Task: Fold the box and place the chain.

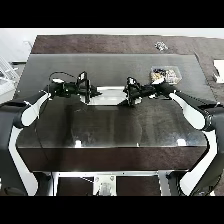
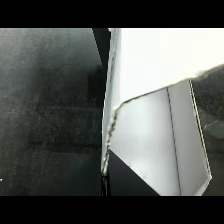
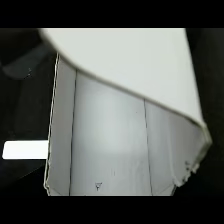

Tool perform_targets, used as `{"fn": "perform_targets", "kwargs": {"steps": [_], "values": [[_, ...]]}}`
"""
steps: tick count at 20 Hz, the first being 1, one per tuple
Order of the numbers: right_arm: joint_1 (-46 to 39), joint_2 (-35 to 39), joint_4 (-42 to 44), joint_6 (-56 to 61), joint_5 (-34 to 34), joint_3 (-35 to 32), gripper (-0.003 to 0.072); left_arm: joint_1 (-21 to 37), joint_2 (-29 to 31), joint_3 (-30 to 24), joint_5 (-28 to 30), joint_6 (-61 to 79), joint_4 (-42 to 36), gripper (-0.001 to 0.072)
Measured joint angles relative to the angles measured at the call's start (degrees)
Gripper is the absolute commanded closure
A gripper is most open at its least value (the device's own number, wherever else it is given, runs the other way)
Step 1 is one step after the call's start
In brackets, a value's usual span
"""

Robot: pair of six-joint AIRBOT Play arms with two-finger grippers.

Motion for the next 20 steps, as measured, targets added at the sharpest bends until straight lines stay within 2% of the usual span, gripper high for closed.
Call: {"fn": "perform_targets", "kwargs": {"steps": [20], "values": [[0.2, 0.0, -2.7, -2.3, 0.0, 1.0, 0.0061, 0.0, 0.0, 0.0, 0.0, 0.0, 0.0, 0.0687]]}}
